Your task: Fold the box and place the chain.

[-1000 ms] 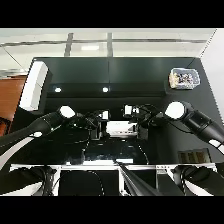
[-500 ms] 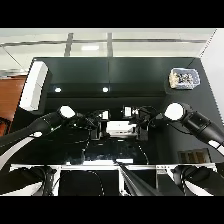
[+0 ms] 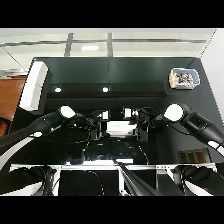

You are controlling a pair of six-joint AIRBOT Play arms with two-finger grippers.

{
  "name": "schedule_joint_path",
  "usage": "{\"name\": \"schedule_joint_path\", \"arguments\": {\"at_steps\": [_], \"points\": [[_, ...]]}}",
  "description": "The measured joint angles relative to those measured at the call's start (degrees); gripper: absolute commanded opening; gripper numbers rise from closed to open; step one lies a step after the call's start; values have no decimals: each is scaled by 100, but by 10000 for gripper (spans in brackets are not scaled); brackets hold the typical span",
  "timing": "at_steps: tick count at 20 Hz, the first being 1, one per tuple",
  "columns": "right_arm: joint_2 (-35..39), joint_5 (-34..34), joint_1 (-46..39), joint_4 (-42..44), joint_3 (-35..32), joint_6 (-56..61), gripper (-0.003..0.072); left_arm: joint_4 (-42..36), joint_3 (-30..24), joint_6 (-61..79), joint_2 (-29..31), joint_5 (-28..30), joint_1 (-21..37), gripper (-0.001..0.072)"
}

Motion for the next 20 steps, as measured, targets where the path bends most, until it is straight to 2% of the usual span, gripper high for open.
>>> {"name": "schedule_joint_path", "arguments": {"at_steps": [5, 8, 9, 10, 11, 14, 20], "points": [[282, 13, -9, -17, 13, 216, 409, 0, 0, 0, 0, 2, 0, 464], [494, 219, -83, 7, 28, 999, 407, 0, 0, 0, 0, 2, 0, 464], [531, 356, -107, 28, 28, 1375, 321, 0, 0, 0, 0, 2, 0, 464], [560, 535, -129, 48, 31, 1836, 40, 0, 0, 0, 0, 2, 0, 464], [579, 684, -140, 85, 31, 2253, 13, 0, 0, 0, 0, 2, 0, 464], [610, 896, -166, 177, 28, 3353, 13, -2, 0, 0, 0, 4, 0, 464], [509, 413, -181, 680, 24, 4996, 13, 0, 0, 0, 0, 4, 0, 464]]}}
